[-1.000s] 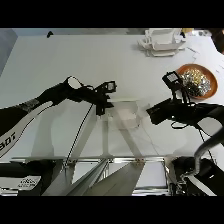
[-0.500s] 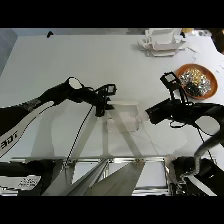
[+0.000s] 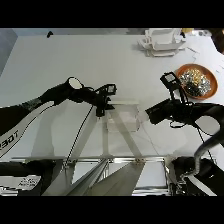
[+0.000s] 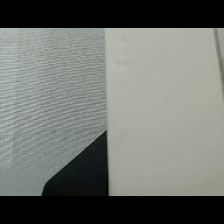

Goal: Fold the box and place the chain.

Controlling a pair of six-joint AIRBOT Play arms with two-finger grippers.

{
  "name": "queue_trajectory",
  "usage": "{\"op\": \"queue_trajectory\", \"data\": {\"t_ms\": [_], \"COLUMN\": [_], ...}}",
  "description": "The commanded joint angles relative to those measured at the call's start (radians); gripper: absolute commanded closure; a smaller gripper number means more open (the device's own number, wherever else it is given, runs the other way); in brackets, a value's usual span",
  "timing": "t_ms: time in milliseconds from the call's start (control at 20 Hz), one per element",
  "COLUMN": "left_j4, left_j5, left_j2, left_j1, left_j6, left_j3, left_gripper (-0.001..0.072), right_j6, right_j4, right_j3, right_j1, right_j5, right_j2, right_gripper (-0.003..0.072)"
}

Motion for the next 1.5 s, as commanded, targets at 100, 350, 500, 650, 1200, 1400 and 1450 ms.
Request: {"op": "queue_trajectory", "data": {"t_ms": [100,350,500,650,1200,1400,1450], "left_j4": [0.003,0.003,0.003,0.003,0.003,0.003,0.003], "left_j5": [-0.003,-0.003,-0.003,-0.003,-0.003,-0.003,-0.003], "left_j2": [0.0,-0.001,-0.001,0.0,0.0,-0.001,-0.001], "left_j1": [0.0,0.0,0.0,0.0,0.0,0.0,0.0], "left_j6": [-0.001,-0.001,-0.001,-0.001,-0.001,-0.001,-0.001], "left_j3": [-0.001,-0.001,-0.001,-0.001,-0.001,-0.001,-0.001], "left_gripper": [0.07,0.07,0.07,0.07,0.07,0.07,0.07], "right_j6": [0.0,-0.035,-0.2,-0.496,-1.073,-1.254,-1.254], "right_j4": [0.001,0.047,0.161,0.331,0.31,0.308,0.308], "right_j3": [0.0,0.0,0.0,0.0,-0.12,-0.283,-0.315], "right_j1": [0.0,0.001,0.002,0.002,0.043,0.142,0.161], "right_j5": [0.0,0.036,0.054,0.106,0.112,-0.202,-0.257], "right_j2": [-0.001,0.0,0.0,-0.001,-0.081,-0.085,-0.085], "right_gripper": [0.0282,0.0343,0.0626,0.0664,0.0528,0.0013,0.0013]}}
